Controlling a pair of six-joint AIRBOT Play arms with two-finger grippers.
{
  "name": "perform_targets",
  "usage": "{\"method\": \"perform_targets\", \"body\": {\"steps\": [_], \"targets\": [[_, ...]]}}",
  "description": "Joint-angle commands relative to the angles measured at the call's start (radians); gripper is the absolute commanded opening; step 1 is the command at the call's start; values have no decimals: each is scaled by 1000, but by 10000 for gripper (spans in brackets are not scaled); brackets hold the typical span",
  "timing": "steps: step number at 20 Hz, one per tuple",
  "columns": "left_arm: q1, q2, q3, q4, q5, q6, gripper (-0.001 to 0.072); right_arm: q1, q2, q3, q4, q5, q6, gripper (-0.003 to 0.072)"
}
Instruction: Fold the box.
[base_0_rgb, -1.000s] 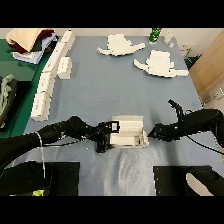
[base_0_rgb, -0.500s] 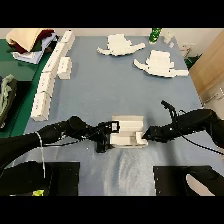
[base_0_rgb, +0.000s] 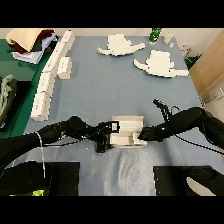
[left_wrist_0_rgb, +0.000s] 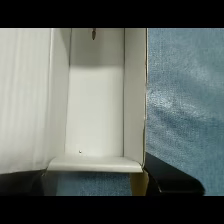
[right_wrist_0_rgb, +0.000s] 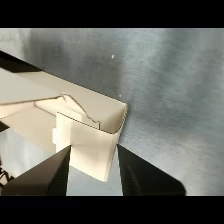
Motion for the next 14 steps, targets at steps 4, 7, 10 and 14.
{"method": "perform_targets", "body": {"steps": [4, 7, 10, 14], "targets": [[0, 0, 1, 0, 0, 0, 472, 249, -43, 113, -368, 0, 459, 442], [0, 0, 1, 0, 0, 0, 471, 378, -68, 170, -510, -18, 635, 441], [0, 0, 1, 0, 0, 0, 471, 463, -131, 217, -558, -50, 736, 437], [0, 0, 1, 0, 1, 1, 472, 531, -248, 250, -604, -92, 845, 437]]}}
